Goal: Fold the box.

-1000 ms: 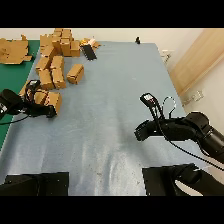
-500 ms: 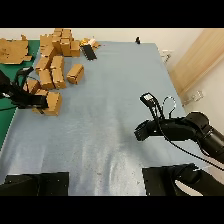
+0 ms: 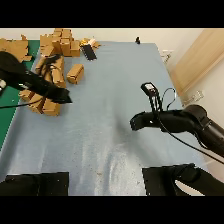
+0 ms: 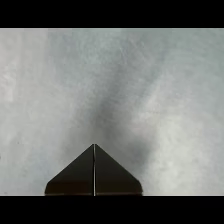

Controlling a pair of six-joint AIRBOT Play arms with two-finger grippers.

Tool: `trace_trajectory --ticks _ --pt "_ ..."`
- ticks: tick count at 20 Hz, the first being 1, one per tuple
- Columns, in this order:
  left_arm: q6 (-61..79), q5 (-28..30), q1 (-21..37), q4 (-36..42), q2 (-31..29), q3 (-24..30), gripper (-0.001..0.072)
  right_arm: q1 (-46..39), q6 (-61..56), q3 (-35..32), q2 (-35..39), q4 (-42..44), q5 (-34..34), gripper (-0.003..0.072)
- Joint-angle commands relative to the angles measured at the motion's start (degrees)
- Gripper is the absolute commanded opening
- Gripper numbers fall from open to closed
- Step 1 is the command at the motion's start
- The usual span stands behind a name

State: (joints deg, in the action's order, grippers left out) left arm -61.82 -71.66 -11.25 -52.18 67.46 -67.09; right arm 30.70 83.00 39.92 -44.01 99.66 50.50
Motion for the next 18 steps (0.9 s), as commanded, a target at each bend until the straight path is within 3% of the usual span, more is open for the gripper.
trace_trajectory --ticks 1,3,6,18 --pt "0.7 5.2 -11.5 -0.7 -1.2 0.9 0.0008 0.0 -1.6 6.0 -7.1 0.3 0.8 0.0003" --pt "0.3 7.4 -16.8 -0.8 -1.2 2.3 0.0008 0.0 -1.7 9.4 -11.9 0.9 2.5 0.0003" --pt "-0.8 10.2 -20.4 -1.0 -1.1 5.3 0.0008 0.0 -1.6 12.7 -17.3 1.4 3.4 0.0003" --pt "-0.7 9.7 -20.5 -0.8 -1.1 6.6 0.0009 0.0 -1.6 13.0 -18.7 2.6 3.8 0.0003"
